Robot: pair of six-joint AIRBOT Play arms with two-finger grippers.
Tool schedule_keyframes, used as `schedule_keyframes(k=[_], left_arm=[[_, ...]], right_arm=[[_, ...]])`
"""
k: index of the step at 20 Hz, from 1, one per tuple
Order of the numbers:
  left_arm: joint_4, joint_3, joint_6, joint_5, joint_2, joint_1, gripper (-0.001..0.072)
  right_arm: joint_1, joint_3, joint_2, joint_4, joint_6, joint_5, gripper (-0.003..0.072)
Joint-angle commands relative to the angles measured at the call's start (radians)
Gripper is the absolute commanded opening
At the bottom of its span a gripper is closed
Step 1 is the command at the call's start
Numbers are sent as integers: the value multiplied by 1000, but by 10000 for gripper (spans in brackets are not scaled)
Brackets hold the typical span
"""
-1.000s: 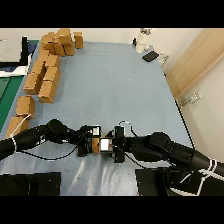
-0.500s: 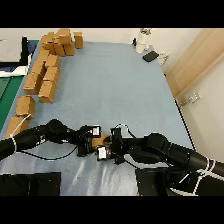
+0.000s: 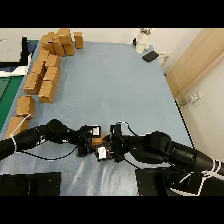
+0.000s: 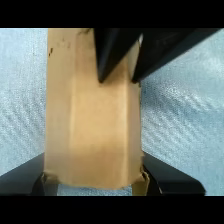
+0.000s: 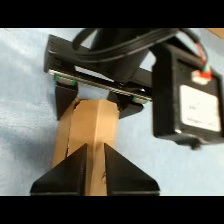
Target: Fold the box.
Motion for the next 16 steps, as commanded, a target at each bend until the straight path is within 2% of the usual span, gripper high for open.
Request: schedule_keyframes(k=[1, 5, 9, 16], left_arm=[[0, 0, 1, 0, 0, 0, 441], [1, 0, 1, 0, 0, 0, 442], [1, 0, 1, 0, 0, 0, 441], [1, 0, 1, 0, 0, 0, 442]], right_arm=[[1, 10, 3, -80, 60, -2, 121], [1, 10, -10, -71, 60, -10, 120], [3, 9, -23, 10, 56, -36, 120], [39, 9, -36, 24, 60, -49, 120]])
